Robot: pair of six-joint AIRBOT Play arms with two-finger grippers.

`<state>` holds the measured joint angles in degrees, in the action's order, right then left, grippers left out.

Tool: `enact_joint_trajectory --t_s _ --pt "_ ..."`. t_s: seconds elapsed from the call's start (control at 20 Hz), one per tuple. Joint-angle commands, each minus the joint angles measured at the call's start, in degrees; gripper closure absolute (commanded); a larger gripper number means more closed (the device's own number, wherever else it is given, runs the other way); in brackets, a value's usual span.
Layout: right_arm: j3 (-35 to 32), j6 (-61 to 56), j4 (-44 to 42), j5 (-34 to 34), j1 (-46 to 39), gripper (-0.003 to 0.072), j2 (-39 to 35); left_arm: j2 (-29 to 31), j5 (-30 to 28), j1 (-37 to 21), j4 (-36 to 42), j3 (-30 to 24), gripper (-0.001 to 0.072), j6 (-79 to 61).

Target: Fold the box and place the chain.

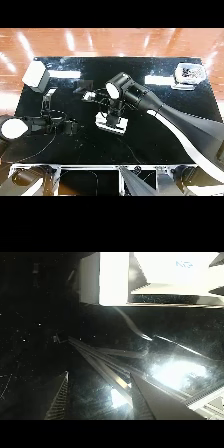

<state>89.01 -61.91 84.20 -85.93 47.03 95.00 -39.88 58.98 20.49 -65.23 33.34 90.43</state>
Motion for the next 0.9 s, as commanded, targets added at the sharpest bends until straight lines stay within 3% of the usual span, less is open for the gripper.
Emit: enact_joint_trajectory --t_s 0.0,0.55,0.6,0.65,0.85 --pt "0.02 -0.04 -0.13 -0.42 0.04 0.0405 0.04 -0.04 0.02 0.02 0.00 -0.02 0.0205 -0.02" --pt "0.02 -0.48 -0.11 -0.39 0.04 0.0402 0.04 -0.04 0.04 0.02 0.20 -0.02 0.0205 -0.02" --pt "0.02 -0.79 -0.07 -0.37 0.04 0.0314 0.04 -0.04 0.04 0.02 0.20 -0.02 0.0205 -0.02" --pt "0.02 -1.33 0.11 -0.22 0.04 0.0297 0.04 -0.04 0.04 0.02 0.20 -0.02 0.0205 0.00" --pt "0.02 -1.33 0.37 -0.17 0.04 0.0301 0.04 -0.04 0.04 0.02 0.20 -0.02 0.0205 -0.02"
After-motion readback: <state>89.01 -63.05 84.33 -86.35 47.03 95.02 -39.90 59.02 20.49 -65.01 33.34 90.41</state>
